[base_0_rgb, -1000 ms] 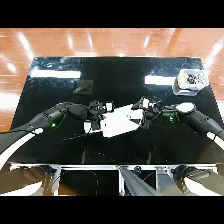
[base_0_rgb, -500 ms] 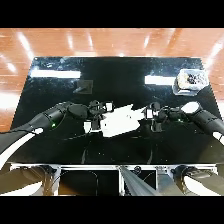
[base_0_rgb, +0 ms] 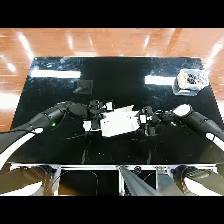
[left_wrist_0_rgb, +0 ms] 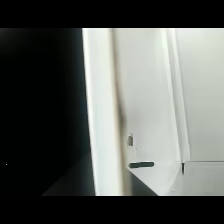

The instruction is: Fold the box and place the chain.

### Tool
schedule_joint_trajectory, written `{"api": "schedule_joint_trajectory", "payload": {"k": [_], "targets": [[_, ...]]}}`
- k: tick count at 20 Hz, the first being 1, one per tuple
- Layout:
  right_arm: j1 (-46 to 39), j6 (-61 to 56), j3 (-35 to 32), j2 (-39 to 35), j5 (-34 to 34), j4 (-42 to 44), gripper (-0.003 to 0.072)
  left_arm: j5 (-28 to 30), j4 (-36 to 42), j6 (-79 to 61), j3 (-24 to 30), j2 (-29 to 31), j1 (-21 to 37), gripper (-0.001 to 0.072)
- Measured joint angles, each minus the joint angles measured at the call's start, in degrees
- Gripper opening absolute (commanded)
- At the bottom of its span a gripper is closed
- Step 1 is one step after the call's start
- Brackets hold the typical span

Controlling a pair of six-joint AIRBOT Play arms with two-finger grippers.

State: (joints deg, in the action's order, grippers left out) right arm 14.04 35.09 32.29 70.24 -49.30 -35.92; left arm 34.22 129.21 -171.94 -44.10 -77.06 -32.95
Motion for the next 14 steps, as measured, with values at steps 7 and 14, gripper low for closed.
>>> {"api": "schedule_joint_trajectory", "payload": {"k": [7, 14], "targets": [[1.03, 0.24, -0.02, 0.35, 2.78, 8.15, 0.0661, 0.31, 0.02, 0.00, -0.09, 0.00, 0.02, 0.0023], [0.63, -0.35, -0.04, -0.09, 4.57, 11.65, 0.0661, 0.72, 0.07, 0.02, -0.09, 0.00, 0.02, 0.0023]]}}
